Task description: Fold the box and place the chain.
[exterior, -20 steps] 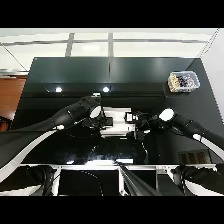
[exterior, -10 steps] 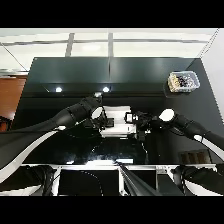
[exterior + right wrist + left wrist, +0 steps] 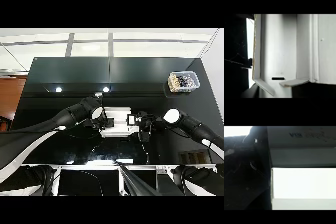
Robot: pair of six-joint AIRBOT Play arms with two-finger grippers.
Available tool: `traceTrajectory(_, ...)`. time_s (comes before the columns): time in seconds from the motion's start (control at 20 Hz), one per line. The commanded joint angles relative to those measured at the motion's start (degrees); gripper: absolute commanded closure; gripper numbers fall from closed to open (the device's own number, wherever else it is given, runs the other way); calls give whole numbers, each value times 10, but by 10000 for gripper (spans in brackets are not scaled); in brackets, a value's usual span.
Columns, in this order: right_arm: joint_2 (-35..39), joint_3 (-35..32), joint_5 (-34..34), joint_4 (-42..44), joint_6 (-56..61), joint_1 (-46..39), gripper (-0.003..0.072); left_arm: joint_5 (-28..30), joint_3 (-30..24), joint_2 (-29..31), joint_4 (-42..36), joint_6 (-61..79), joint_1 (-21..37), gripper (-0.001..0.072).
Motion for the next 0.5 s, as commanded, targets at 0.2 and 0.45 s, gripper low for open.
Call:
traceTrajectory(0.2, -23, 0, -15, 130, 1, 18, 524, 3, 0, 0, -1, 1, 0, 685)
traceTrajectory(0.45, -43, 0, -51, 152, 12, 26, 522, 3, 1, 0, -3, 1, 0, 684)
